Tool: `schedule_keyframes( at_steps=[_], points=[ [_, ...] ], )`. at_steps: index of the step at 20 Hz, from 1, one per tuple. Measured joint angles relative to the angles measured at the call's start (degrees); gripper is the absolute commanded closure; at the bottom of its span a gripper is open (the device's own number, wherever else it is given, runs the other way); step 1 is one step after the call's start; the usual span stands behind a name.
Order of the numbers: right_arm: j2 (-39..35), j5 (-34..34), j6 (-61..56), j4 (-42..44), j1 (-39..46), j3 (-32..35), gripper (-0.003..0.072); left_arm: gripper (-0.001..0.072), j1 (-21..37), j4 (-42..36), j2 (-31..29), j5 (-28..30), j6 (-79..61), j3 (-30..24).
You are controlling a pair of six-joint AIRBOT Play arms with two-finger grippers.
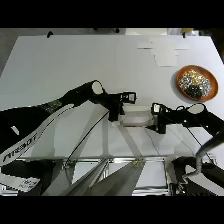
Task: Fold the box and place the chain.
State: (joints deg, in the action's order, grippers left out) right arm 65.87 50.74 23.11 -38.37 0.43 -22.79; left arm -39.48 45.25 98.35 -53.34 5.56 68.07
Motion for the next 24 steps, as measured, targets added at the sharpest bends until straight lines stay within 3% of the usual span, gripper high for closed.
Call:
schedule_keyframes(
  at_steps=[3, 4, 8, 24],
  points=[
    [1.0, 0.4, 0.5, 0.7, 0.0, -0.1, 0.0062, 0.0701, 0.0, 0.0, 0.0, 0.0, 0.0, 0.0],
    [1.4, 0.5, 0.6, 0.9, 0.0, -0.3, 0.0157, 0.0701, 0.0, 0.0, 0.0, 0.0, 0.0, 0.0],
    [2.3, 1.1, 0.9, 0.9, 0.0, -1.1, 0.0291, 0.0701, 0.0, 0.0, 0.0, 0.0, 0.0, 0.0],
    [2.7, 1.0, 1.1, 1.1, 0.0, -1.6, 0.0271, 0.0701, 0.0, 0.0, 0.0, -0.1, 0.0, 0.0]
  ],
)
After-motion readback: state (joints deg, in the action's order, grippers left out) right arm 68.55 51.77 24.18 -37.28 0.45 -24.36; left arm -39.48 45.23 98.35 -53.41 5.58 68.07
